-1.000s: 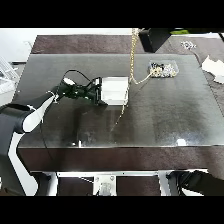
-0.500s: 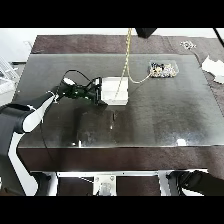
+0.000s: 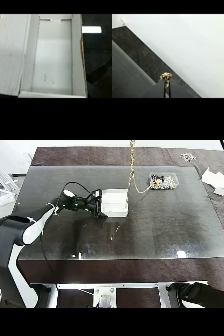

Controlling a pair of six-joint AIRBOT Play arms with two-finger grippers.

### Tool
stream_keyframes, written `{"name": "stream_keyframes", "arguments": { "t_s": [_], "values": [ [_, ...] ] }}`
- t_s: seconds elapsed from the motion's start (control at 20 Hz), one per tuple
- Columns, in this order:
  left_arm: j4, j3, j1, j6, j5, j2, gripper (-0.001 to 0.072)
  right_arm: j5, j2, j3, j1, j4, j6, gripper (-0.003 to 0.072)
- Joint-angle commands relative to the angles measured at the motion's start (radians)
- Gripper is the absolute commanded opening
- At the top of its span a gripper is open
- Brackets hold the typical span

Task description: Fold the box and place the chain.

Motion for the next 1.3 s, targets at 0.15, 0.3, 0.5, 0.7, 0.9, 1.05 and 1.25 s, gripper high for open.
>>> {"name": "stream_keyframes", "arguments": {
  "t_s": [0.15,0.3,0.5,0.7,0.9,1.05,1.25],
  "values": [
    [0.000,0.000,0.000,0.000,0.000,0.000,0.0487,0.068,-0.062,-0.018,0.000,0.010,0.004,0.0009],
    [0.000,0.000,0.000,0.000,0.000,0.000,0.0488,0.119,-0.079,-0.056,0.000,0.023,0.063,0.0009],
    [0.000,0.000,0.000,0.000,0.000,0.000,0.0488,0.218,-0.079,-0.122,0.000,0.108,0.094,0.0009],
    [0.000,0.000,0.000,0.000,0.000,0.000,0.0488,0.190,-0.089,-0.222,-0.017,0.119,0.125,0.0009],
    [0.000,0.000,0.000,0.000,0.000,0.000,0.0488,0.103,-0.108,-0.371,-0.093,0.238,0.156,0.0009],
    [0.000,0.000,0.000,0.000,0.000,0.000,0.0488,-0.002,-0.129,-0.462,-0.139,0.288,0.156,0.0008],
    [0.000,0.000,0.000,0.000,0.000,0.000,0.0487,0.010,-0.182,-0.480,-0.160,0.441,0.132,0.0011]
  ]
}}
